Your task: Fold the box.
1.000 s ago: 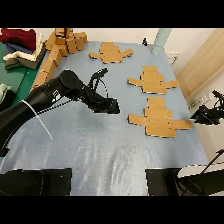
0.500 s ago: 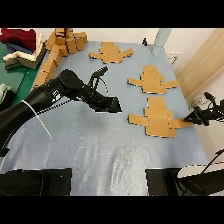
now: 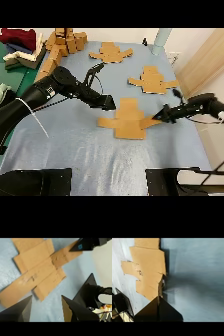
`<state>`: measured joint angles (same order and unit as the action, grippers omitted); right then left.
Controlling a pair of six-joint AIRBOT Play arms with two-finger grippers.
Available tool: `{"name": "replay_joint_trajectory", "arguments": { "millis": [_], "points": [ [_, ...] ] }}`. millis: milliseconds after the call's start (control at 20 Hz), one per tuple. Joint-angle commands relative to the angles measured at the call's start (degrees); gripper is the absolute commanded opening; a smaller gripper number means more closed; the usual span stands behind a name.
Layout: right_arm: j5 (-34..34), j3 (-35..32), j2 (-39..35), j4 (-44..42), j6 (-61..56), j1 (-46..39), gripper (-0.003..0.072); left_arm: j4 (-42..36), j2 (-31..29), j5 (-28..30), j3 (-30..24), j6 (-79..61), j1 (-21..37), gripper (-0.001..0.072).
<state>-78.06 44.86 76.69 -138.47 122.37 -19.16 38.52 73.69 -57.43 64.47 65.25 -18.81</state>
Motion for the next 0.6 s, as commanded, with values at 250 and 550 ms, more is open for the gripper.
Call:
{"name": "replay_joint_trajectory", "arguments": {
  "millis": [250,550],
  "points": [
    [15.5,-14.8,-9.3,1.1,-8.8,12.5,0.0298,0.1,-0.1,-9.8,0.0,-3.2,8.5,0.0554],
    [11.1,-8.5,-2.7,-2.3,3.6,13.3,0.0289,-3.0,-0.1,-9.7,0.0,-2.9,8.5,0.0553]
  ]
}}
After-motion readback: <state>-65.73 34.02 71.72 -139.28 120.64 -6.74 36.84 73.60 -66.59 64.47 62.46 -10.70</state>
